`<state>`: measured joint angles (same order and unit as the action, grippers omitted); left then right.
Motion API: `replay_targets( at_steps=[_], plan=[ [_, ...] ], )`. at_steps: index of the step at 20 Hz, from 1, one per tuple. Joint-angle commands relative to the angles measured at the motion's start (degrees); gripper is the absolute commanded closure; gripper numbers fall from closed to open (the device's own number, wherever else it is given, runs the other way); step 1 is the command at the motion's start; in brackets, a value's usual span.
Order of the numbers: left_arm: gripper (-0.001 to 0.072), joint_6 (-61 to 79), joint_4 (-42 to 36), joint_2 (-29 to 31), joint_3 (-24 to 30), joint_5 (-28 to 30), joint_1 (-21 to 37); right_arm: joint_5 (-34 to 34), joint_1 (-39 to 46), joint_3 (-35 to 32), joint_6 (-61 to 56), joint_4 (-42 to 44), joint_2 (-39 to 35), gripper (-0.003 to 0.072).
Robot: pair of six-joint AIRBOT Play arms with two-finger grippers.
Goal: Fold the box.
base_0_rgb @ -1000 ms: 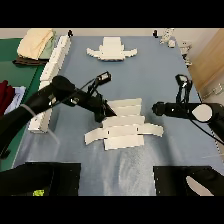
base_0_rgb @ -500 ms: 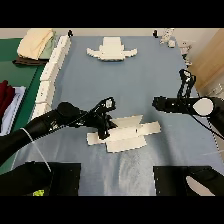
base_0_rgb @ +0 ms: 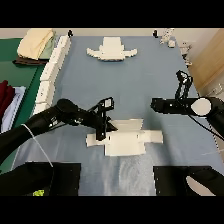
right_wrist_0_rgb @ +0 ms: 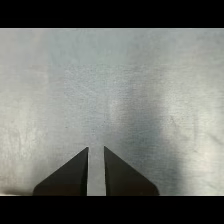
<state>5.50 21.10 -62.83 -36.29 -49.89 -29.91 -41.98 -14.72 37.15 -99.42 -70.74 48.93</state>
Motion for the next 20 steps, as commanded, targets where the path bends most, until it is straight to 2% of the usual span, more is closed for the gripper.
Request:
replay_targets(
  at_steps=[1,4,12,20],
  plan=[
    [0.0695,0.09,-0.28,-0.07,-2.43,-9.29,4.28,-0.74,-0.04,0.02,0.46,0.04,0.04,0.0540],
    [0.0695,1.64,-0.07,-0.70,-2.49,-9.03,4.63,-0.76,-0.04,0.02,0.46,0.04,0.04,0.0540],
    [0.0695,0.83,-0.02,-8.04,-2.49,-8.74,4.52,-0.76,-0.04,0.02,0.46,0.02,0.04,0.0541],
    [0.0696,-0.15,-0.39,-7.50,-2.60,-4.50,4.52,-0.79,-0.04,0.02,0.48,0.02,0.04,0.0540]
  ],
)
